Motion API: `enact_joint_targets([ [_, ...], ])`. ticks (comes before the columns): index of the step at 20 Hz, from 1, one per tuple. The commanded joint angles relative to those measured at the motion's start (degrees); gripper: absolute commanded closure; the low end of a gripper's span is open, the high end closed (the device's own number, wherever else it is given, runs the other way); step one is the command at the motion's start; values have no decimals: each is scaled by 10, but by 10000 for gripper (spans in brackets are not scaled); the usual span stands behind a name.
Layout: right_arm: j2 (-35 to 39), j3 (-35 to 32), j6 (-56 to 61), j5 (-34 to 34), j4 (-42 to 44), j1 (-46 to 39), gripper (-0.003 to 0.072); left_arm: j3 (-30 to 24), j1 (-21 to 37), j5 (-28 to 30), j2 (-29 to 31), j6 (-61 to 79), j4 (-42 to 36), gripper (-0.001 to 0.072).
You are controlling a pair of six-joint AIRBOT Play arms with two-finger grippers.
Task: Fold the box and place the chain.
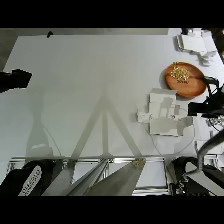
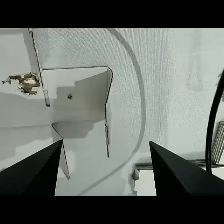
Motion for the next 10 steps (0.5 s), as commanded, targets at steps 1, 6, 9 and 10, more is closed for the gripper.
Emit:
enact_joint_targets([
  [1, -33, -1, 11, -5, -4, 0, 53, 0, 0, 0, 0, 0, 0, 169],
  [6, -74, -1, 31, -16, -10, 0, 187, 0, 0, 0, 0, 0, 0, 169],
  [9, -111, -1, 45, -20, -17, 0, 481, 0, 0, 0, 0, 0, 0, 169],
  [10, -121, -1, 45, -16, -17, 0, 562, 0, 0, 0, 0, 0, 0, 169],
])
